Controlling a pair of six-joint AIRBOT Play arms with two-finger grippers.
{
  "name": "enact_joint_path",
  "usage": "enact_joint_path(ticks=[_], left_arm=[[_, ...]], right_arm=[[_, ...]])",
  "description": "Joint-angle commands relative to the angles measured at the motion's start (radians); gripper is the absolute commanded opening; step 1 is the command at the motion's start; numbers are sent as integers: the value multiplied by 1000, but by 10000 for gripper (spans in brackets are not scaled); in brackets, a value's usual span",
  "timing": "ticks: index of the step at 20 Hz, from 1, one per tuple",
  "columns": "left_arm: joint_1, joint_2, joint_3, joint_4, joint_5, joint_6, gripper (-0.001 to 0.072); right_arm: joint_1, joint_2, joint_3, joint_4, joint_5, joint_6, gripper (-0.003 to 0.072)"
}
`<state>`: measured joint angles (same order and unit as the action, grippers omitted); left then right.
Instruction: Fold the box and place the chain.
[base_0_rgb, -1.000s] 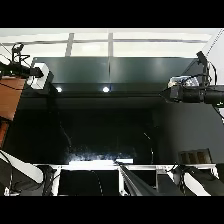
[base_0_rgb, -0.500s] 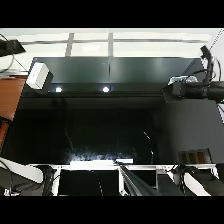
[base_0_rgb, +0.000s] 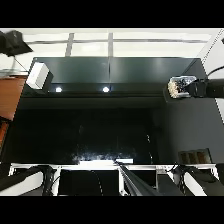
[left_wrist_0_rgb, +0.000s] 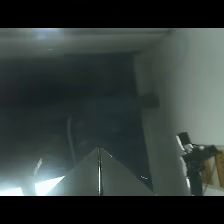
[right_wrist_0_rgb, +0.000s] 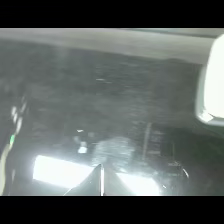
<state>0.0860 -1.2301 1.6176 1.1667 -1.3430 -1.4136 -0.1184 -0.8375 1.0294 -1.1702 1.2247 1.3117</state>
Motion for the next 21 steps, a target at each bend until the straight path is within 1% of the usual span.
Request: enact_joint_path(ticks=[1, 3, 4, 5, 6, 7, 9, 21], left_arm=[[-165, 296, -441, 39, 295, 0, 29], [-211, 440, -710, 37, 434, -10, 29], [-217, 494, -809, 38, 479, -9, 29], [-216, 533, -875, 50, 502, -8, 29], [-216, 559, -910, 73, 500, -8, 29], [-216, 577, -927, 91, 485, -8, 29], [-217, 581, -931, 90, 448, -8, 30], [-217, 576, -931, 82, 446, -8, 31]], right_arm=[[-6, 71, -186, -66, -143, 93, 21], [-6, 76, -292, -72, -187, 91, 22], [-6, 76, -319, -72, -212, 92, 21], [-6, 76, -325, -68, -216, 92, 20], [-6, 76, -324, -56, -216, 93, 20], [-6, 76, -324, -57, -216, 92, 20], [-6, 76, -324, -57, -216, 92, 20], [-6, 76, -324, -57, -216, 92, 20]])
